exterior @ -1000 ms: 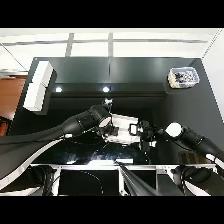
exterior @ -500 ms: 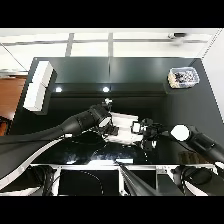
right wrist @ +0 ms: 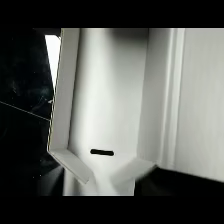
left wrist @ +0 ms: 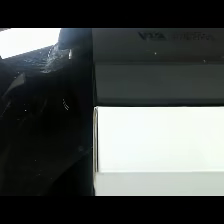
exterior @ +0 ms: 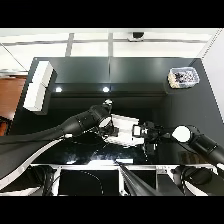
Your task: Fold the box and place the chain.
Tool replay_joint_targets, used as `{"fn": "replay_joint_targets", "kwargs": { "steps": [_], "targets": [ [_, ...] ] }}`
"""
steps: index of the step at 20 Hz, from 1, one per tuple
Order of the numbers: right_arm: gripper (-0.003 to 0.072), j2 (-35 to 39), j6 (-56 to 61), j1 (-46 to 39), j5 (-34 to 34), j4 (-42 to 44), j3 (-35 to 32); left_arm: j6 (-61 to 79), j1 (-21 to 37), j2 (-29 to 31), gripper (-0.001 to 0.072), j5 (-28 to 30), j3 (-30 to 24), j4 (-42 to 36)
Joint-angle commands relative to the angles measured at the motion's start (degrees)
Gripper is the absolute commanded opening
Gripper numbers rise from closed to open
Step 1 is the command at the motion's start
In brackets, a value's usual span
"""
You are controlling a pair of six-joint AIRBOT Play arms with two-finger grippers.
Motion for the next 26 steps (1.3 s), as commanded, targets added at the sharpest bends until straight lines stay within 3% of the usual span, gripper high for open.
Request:
{"fn": "replay_joint_targets", "kwargs": {
  "steps": [1,2,3,11,14,16,17,18,19,20,21,22,23,26],
  "targets": [
    [0.0332,-1.6,-3.3,0.0,0.5,4.4,0.0,-0.1,0.0,0.0,0.0028,0.3,0.0,0.0],
    [0.0225,-1.6,-3.3,0.0,0.5,4.9,0.0,-0.1,0.0,0.0,0.0027,0.3,0.0,0.0],
    [0.0185,-1.6,-3.2,0.0,0.5,5.8,0.0,-0.1,0.0,0.0,0.0027,0.3,0.0,0.0],
    [0.0186,-4.8,-2.7,1.3,-5.6,13.2,0.0,-0.1,0.0,0.0,0.0027,0.3,0.0,0.0],
    [0.0189,-4.8,-2.7,1.7,-4.6,13.1,0.0,-0.1,0.0,0.0,0.0027,0.3,0.0,0.0],
    [0.0407,-4.8,-2.7,1.7,-5.0,13.0,0.0,-0.1,0.0,0.0,0.0027,0.3,0.0,0.0],
    [0.0406,-4.8,-2.7,1.7,-4.9,12.6,0.0,-0.1,0.0,0.0,0.0027,0.3,0.0,0.0],
    [0.0293,-4.8,-2.7,1.7,-4.9,12.0,0.0,-0.1,0.0,0.0,0.0027,0.3,0.0,0.0],
    [0.0229,-4.8,-2.7,1.7,-4.7,12.0,0.0,-0.1,0.0,0.0,0.0027,0.3,0.0,0.0],
    [0.0366,-4.8,-2.7,1.7,-5.0,12.0,0.0,-0.1,0.0,0.0,0.0027,0.3,0.0,0.0],
    [0.0389,-4.8,-2.7,1.7,-5.6,12.0,0.0,-0.1,0.0,0.0,0.0027,0.3,0.0,0.0],
    [0.015,-4.8,-2.7,1.7,-6.1,11.9,0.0,-0.1,0.0,0.0,0.0027,0.3,0.0,0.0],
    [0.0077,-4.8,-2.7,1.7,-6.8,11.9,0.0,-0.1,0.0,0.0,0.0027,0.1,0.0,0.0],
    [0.0047,-3.4,2.6,-0.1,-6.8,11.5,1.5,-0.1,0.4,0.0,0.0027,-1.2,0.0,0.2]
  ]
}}
